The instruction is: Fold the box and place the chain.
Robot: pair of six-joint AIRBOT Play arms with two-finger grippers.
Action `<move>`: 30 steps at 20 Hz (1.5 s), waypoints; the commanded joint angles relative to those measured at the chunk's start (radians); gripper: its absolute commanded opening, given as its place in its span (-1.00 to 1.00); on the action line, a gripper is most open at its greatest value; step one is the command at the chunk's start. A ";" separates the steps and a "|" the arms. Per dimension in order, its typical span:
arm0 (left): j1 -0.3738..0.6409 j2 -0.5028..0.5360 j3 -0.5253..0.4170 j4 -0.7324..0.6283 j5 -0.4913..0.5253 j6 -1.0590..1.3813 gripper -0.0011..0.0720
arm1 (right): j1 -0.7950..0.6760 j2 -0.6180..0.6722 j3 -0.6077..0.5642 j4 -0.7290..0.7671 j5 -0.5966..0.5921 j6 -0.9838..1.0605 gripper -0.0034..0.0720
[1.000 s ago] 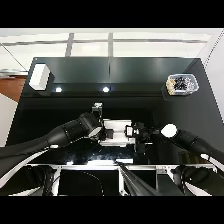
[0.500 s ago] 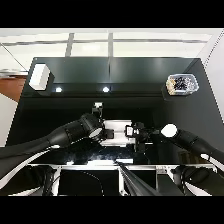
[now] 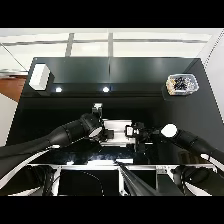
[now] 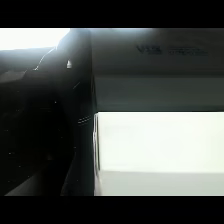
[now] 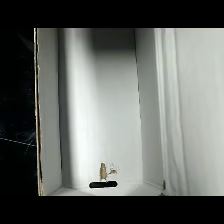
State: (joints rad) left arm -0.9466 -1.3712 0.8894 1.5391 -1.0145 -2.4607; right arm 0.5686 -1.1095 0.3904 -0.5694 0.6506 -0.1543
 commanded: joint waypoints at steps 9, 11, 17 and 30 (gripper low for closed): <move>0.002 0.000 0.000 -0.006 0.019 0.002 -0.89 | 0.001 0.000 0.000 0.000 0.001 0.003 -0.09; 0.002 0.000 0.000 -0.005 0.018 0.007 -0.89 | -0.003 0.007 0.000 -0.008 0.000 0.047 0.77; 0.002 0.000 0.000 0.017 0.015 0.007 -0.89 | -0.071 0.143 0.035 -0.323 0.108 0.155 0.96; 0.002 -0.032 0.000 0.023 0.011 0.007 -0.89 | -0.053 0.126 0.034 -0.198 0.129 0.132 0.36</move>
